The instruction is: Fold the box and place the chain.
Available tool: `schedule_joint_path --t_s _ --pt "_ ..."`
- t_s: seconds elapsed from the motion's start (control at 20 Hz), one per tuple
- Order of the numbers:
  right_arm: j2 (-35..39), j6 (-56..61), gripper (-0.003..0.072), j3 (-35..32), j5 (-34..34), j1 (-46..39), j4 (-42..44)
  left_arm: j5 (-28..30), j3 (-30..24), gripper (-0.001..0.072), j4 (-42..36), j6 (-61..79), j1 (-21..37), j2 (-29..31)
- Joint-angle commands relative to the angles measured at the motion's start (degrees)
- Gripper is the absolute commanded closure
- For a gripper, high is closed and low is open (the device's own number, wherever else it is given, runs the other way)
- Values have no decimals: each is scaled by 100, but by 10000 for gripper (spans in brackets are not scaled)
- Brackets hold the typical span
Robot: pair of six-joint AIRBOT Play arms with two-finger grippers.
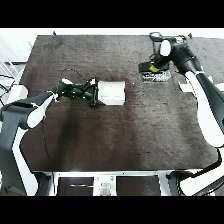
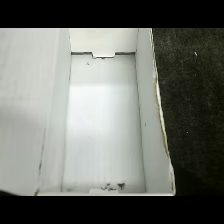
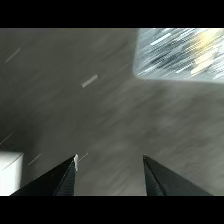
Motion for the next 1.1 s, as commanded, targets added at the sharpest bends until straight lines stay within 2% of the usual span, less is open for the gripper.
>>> schedule_joint_path --t_s 0.0,0.05,0.15,0.35,0.4,0.7,0.75,1.05 --pt "-348 -627 210 -17 -927 -811 564 0 -2 218 0 0 0 0" --pt "-481 -898 249 -13 -1073 -957 815 0 -2 218 0 0 0 0" --pt "-750 -1294 258 39 -1340 -1145 1187 0 -2 218 0 0 0 0" --pt "-1329 -1679 278 551 -1373 -1202 1687 -4 -2 218 0 0 0 0" --pt "-1438 -1711 312 645 -1370 -1185 1770 -2 -2 218 0 0 0 0" --pt "-1639 -1714 324 737 -1329 -1113 1884 -4 -2 218 2 0 0 0" --pt "-1655 -1714 364 737 -1320 -1099 1895 -4 -2 218 2 0 0 0" --pt "-1886 -1709 396 739 -1217 -997 1893 -2 -2 218 2 0 0 0"
